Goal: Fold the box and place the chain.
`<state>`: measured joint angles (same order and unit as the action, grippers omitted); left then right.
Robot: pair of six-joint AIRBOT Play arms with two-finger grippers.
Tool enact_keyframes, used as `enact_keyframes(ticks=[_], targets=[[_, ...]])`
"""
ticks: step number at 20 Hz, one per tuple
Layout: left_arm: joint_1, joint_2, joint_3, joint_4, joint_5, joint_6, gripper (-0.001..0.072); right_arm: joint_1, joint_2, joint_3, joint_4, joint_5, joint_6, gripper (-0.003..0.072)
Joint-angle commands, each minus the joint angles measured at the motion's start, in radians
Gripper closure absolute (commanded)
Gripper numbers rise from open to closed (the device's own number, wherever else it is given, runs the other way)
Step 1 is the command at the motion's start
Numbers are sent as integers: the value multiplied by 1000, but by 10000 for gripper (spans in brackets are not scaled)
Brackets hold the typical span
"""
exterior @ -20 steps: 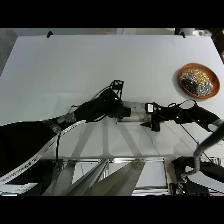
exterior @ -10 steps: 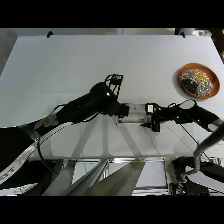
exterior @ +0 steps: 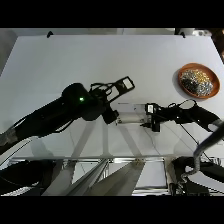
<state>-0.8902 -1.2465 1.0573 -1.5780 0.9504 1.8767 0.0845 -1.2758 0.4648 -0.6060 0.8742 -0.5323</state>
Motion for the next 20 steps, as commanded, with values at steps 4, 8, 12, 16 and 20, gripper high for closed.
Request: enact_keyframes(ticks=[4,8,12,16,20], targets=[[114,18,-302,-457,-374,723,15,0,0,0,1,0,0,277],[123,-74,-306,-589,-383,904,13,0,0,0,1,0,0,277],[122,-158,-306,-727,-382,1077,13,0,0,0,1,0,0,277],[122,-198,-306,-818,-409,1077,13,0,0,0,1,0,0,277],[122,-204,-306,-861,-483,1077,13,0,0,0,1,0,0,277]])
